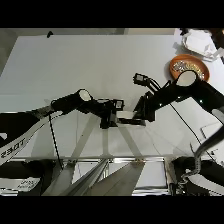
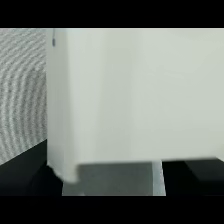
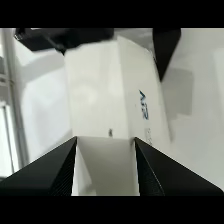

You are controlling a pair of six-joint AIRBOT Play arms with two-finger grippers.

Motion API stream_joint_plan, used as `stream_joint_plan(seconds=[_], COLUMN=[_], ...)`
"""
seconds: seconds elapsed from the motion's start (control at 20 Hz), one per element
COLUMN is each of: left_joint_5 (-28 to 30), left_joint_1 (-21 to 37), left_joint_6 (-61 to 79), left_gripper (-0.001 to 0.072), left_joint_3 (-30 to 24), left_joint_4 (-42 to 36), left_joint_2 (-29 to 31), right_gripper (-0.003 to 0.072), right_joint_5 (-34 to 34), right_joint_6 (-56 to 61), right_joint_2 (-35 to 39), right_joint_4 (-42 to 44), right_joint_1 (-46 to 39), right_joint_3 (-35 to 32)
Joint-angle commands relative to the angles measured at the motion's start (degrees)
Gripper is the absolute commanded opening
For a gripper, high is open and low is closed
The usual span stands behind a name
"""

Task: Fold the box and place the chain.

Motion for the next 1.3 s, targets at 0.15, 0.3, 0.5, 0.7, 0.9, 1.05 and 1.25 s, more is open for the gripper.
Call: stream_joint_plan(seconds=[0.15, 0.3, 0.5, 0.7, 0.9, 1.05, 1.25], left_joint_5=[0.0, 0.0, 0.0, 0.0, 0.0, 0.0, 0.0], left_joint_1=[0.0, 0.0, 0.0, 0.0, 0.0, 0.0, 0.0], left_joint_6=[0.0, 0.0, 0.0, 0.0, 0.0, 0.0, 0.0], left_gripper=[0.0339, 0.0339, 0.0339, 0.0339, 0.0339, 0.0339, 0.0339], left_joint_3=[0.0, 0.0, 0.0, 0.0, 0.0, 0.0, 0.0], left_joint_4=[0.0, 0.0, 0.0, 0.0, 0.0, 0.0, 0.0], left_joint_2=[0.0, 0.0, 0.0, 0.0, 0.0, 0.0, 0.0], right_gripper=[0.0409, 0.0399, 0.0339, 0.0291, 0.0303, 0.0390, 0.0390], right_joint_5=[-4.3, -4.2, -4.7, -5.8, -5.5, -7.1, -11.3], right_joint_6=[-1.5, -1.9, -1.2, -0.5, -0.6, -0.3, 0.3], right_joint_2=[2.3, 2.3, 2.3, 4.0, 5.9, 5.9, 5.9], right_joint_4=[-5.3, -6.6, -9.7, -9.5, -5.2, -4.9, -5.1], right_joint_1=[0.1, 0.1, 0.1, 0.1, 0.7, 4.8, 6.3], right_joint_3=[-4.3, -4.3, -4.3, -4.3, -4.3, -4.3, -4.3])
